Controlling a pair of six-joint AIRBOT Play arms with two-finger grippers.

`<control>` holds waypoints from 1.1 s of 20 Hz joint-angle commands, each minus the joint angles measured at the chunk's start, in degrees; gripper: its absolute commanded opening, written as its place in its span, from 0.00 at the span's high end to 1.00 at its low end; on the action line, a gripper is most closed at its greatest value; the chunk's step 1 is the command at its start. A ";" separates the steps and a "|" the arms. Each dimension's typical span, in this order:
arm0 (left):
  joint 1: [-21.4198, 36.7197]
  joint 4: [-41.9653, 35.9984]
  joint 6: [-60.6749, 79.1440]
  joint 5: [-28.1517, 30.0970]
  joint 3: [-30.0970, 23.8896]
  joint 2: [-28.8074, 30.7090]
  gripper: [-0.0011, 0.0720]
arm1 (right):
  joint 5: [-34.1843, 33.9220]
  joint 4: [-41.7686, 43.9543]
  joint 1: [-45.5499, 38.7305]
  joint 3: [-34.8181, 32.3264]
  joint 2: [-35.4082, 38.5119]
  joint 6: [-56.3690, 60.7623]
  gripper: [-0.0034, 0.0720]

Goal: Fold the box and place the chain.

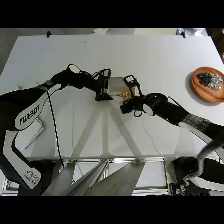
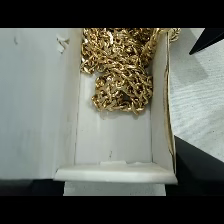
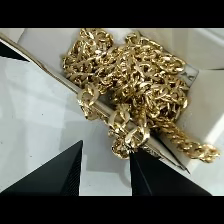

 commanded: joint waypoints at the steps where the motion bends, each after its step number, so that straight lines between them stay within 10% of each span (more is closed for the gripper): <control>1: 0.02 0.02 0.00 0.02 -0.02 -0.04 0.69 | 2.34 -1.92 0.04 0.04 -0.22 0.07 0.58; 5: 0.02 0.02 0.00 0.02 -0.02 -0.04 0.69 | 2.01 -2.29 -1.49 0.04 -2.05 2.73 0.58; 8: 0.02 0.02 0.00 0.02 -0.02 -0.04 0.69 | 2.32 -0.85 -1.36 0.04 -1.81 2.56 0.94; 22: 0.02 0.02 0.00 0.02 -0.02 -0.04 0.69 | -5.03 -6.58 0.96 1.36 16.17 0.63 0.94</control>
